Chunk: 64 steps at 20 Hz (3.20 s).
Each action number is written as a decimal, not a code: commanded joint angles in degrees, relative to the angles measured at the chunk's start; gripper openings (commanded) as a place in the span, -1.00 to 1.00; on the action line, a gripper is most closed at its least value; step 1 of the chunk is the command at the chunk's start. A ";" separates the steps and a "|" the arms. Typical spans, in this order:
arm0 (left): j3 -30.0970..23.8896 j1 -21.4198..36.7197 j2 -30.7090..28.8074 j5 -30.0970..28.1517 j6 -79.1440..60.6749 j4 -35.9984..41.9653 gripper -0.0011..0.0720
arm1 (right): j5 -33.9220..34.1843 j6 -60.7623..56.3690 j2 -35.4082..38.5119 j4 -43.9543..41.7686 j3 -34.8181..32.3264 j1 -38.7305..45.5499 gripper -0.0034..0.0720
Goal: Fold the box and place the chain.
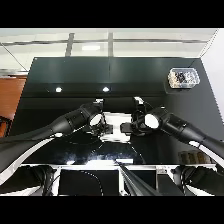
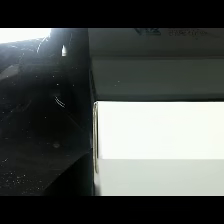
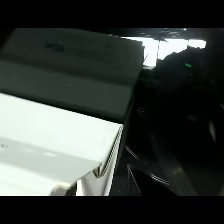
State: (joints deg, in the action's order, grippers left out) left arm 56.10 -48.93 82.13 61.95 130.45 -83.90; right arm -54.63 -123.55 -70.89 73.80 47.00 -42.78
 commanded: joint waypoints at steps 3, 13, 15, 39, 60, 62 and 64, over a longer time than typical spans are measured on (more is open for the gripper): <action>0.02 0.04 -0.04 0.09 -0.02 0.00 -0.89 | -5.09 -11.02 -2.78 5.55 2.38 -2.23 -0.11; 0.02 0.04 -0.04 0.07 -0.02 0.00 -0.89 | -9.55 -11.21 -7.98 7.13 6.78 -4.37 -0.27; 0.02 0.04 -0.04 0.07 -0.02 -0.02 -0.89 | -9.18 -11.23 -8.20 7.32 6.78 -4.63 -0.27; 0.02 0.04 -0.04 0.07 -0.02 0.00 -0.89 | -7.08 -13.20 -8.31 9.18 6.78 -5.66 -0.76; 0.02 0.04 -0.04 0.04 0.00 -0.02 -0.89 | -23.76 -1.40 21.84 33.88 7.61 -1.40 -0.05; 0.02 0.04 -0.04 0.04 -0.02 -0.02 -0.89 | -23.04 -1.42 22.75 44.59 7.30 2.45 -0.05; 0.02 0.04 -0.04 0.02 -0.02 -0.09 -0.89 | -11.91 -1.38 22.71 47.12 5.27 9.94 -0.04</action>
State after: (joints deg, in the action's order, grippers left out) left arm 56.10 -48.93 82.13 62.00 130.43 -83.94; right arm -73.32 -125.62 -50.11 109.38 53.69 -39.42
